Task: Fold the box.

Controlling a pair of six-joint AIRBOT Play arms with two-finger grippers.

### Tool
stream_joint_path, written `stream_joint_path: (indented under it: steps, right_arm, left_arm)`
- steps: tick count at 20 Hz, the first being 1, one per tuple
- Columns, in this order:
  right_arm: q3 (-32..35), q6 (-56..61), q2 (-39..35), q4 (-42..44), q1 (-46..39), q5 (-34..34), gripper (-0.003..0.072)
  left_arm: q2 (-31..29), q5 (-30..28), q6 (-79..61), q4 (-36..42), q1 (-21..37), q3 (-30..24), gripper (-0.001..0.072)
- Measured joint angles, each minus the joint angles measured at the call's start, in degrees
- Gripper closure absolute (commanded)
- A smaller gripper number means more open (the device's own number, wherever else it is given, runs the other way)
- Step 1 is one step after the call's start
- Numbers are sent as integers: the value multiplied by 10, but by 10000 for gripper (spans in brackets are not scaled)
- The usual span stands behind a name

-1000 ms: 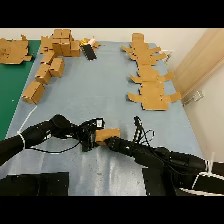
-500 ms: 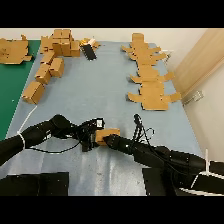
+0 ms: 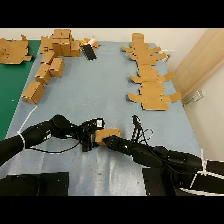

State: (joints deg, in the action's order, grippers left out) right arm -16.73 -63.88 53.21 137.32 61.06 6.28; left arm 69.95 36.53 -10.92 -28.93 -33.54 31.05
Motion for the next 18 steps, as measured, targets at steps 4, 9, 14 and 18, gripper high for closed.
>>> stream_joint_path:
  steps: [4, 9, 14, 18]
  right_arm:
    - [0, 0, -6, -4, 0, -5, 682]
    - [0, -16, -77, -49, -22, -38, 683]
    - [0, -27, -137, -110, -126, -145, 683]
    - [-3, -30, -164, -127, -188, -180, 683]
  left_arm:
    - [0, 0, 0, 0, 0, 0, 282]
    - [0, 0, 0, 0, 0, 0, 282]
    - [0, 0, 0, 0, 0, 0, 282]
    - [0, 0, 0, 0, 0, 0, 282]
